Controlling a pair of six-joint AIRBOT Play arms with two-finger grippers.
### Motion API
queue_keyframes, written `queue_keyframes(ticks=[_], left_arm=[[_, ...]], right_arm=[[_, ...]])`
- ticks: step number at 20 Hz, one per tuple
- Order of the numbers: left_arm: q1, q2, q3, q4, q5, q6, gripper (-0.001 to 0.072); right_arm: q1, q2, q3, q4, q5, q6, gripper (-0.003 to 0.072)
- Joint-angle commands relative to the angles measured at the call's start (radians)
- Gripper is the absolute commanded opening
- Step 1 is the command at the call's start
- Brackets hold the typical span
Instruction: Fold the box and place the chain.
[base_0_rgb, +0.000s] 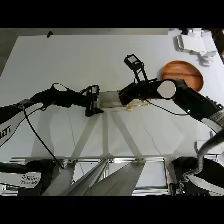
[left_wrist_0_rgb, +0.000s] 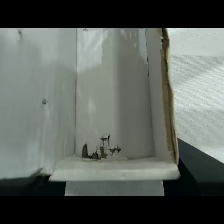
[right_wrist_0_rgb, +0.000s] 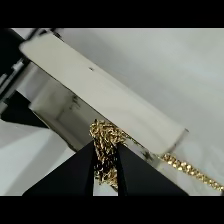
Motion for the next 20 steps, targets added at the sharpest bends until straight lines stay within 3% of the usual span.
queue_keyframes(ticks=[1, 5, 10, 11, 14, 18, 20], left_arm=[[0.001, 0.0, 0.001, 0.0, 0.0, 0.0, 0.0159], [0.001, 0.0, 0.001, 0.0, 0.0, 0.0, 0.0159], [0.001, 0.0, 0.001, 0.0, 0.0, 0.0, 0.0159], [0.001, 0.0, 0.001, 0.0, 0.0, 0.0, 0.0159], [0.001, 0.0, 0.001, 0.0, 0.0, 0.0, 0.0159], [0.001, 0.0, 0.001, 0.0, 0.0, 0.0, 0.0159], [0.001, 0.0, 0.001, 0.0, 0.0, 0.0, 0.0159]], right_arm=[[0.001, -0.027, 0.031, 0.208, 0.026, -0.217, 0.0005], [0.001, -0.095, 0.061, 0.317, 0.056, -0.319, 0.0005], [0.001, -0.14, 0.061, 0.321, 0.061, -0.342, 0.0009], [0.001, -0.14, 0.061, 0.318, 0.051, -0.343, 0.0042], [-0.012, -0.139, 0.061, 0.317, 0.003, -0.343, 0.0313], [-0.063, -0.114, 0.061, 0.309, 0.058, -0.343, 0.034], [-0.119, -0.06, 0.061, 0.216, 0.124, -0.345, 0.034]])
